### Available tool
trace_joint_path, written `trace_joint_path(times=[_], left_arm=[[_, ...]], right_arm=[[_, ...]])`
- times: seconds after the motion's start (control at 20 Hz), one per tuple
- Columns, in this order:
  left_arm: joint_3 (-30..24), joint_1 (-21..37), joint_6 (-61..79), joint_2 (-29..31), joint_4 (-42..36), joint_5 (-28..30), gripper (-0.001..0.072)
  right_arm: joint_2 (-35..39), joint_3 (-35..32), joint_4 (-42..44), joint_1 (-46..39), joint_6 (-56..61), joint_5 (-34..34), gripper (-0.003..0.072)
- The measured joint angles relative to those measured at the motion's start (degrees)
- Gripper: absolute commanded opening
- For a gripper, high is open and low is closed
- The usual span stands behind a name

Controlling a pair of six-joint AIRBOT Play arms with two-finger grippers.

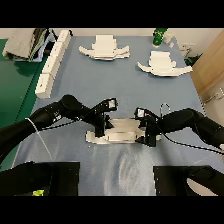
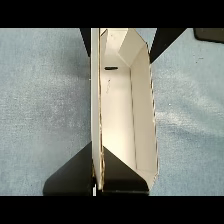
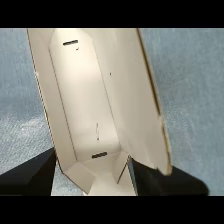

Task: Fold the box.

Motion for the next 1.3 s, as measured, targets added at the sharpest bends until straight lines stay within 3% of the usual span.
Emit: trace_joint_path(times=[0.9, 1.05, 1.3], left_arm=[[0.0, 0.0, 0.0, 0.0, 0.0, 0.1, 0.0015], [0.0, 0.0, 0.0, 0.0, 0.0, 0.1, 0.0015], [0.0, 0.0, 0.0, 0.0, 0.0, 0.0, 0.0015]], right_arm=[[-6.0, -1.2, -0.2, 0.5, -6.6, 2.3, 0.0703], [-6.1, -1.6, 0.0, 0.5, -6.8, 3.4, 0.0590], [-6.2, -1.8, 0.5, 0.5, -6.9, 4.0, 0.0590]])
